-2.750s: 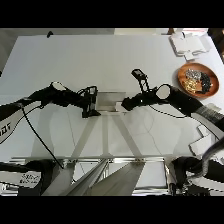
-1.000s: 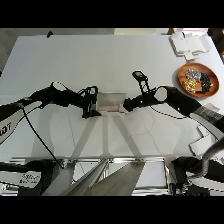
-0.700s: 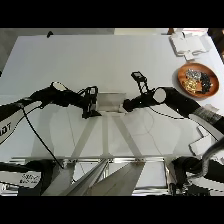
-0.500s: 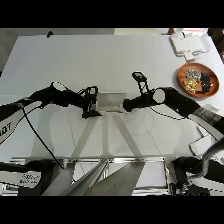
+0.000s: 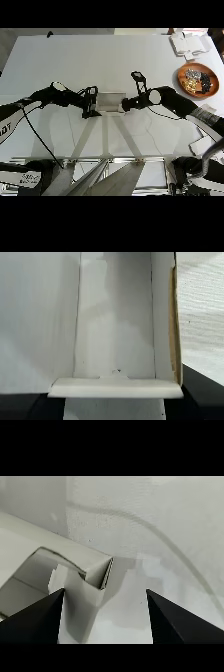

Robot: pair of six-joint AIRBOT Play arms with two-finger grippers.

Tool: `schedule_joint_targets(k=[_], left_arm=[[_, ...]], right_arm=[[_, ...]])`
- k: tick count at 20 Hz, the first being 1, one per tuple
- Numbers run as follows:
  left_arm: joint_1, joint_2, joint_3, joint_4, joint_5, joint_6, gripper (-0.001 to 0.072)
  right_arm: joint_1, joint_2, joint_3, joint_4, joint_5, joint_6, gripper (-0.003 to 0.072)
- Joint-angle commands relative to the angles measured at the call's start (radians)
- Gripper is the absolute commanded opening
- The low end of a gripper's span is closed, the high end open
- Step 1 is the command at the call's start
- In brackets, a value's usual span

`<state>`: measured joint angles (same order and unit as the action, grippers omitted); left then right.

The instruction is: Fold the box and place the chain.

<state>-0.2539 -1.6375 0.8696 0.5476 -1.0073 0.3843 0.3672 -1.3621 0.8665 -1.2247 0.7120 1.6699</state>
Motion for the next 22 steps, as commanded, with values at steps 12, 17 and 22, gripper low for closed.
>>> schedule_joint_targets(k=[12, 17, 22], left_arm=[[0.001, 0.001, 0.0, -0.001, 0.001, 0.0, 0.0517], [0.001, 0.001, 0.0, -0.001, 0.001, 0.0, 0.0517], [0.001, 0.001, 0.0, -0.001, 0.001, 0.0, 0.0517]], right_arm=[[0.057, 0.001, 0.027, 0.022, 0.005, 0.035, 0.0399], [0.094, 0.0, 0.049, 0.016, -0.009, 0.035, 0.0392], [0.105, -0.003, 0.049, -0.105, -0.009, 0.172, 0.0388]])
